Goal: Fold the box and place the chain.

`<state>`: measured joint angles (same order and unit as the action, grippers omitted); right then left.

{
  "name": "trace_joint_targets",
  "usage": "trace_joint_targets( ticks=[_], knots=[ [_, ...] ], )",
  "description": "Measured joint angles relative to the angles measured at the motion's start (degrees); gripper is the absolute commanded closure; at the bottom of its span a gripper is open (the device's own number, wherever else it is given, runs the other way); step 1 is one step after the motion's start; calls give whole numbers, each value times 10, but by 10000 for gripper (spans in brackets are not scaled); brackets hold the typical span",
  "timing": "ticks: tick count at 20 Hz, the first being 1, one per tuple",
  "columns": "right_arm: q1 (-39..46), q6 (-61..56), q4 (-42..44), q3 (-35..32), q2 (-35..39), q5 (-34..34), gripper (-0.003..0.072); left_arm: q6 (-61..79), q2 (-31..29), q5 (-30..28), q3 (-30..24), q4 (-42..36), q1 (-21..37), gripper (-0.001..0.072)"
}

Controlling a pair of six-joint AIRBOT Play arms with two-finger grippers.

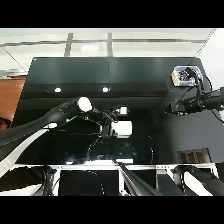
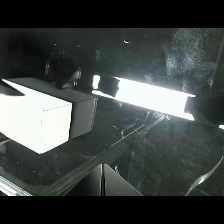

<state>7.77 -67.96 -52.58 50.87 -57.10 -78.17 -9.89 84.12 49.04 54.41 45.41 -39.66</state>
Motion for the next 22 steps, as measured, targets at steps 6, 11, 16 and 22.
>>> trace_joint_targets(
  ticks=[6, 11, 16, 22],
  knots=[
    [0, -3, -1, 0, 0, 7, 669, -112, 7, -53, 8, 61, -27, 340],
    [0, -8, 0, 0, 0, 23, 669, -252, -23, -45, 50, 181, 126, 339],
    [0, -13, 0, 0, 0, 37, 669, -357, 16, -103, 157, 209, 412, 339],
    [0, -17, 3, 0, 0, 59, 669, -395, 185, -65, 382, 202, 572, 331]
  ],
)
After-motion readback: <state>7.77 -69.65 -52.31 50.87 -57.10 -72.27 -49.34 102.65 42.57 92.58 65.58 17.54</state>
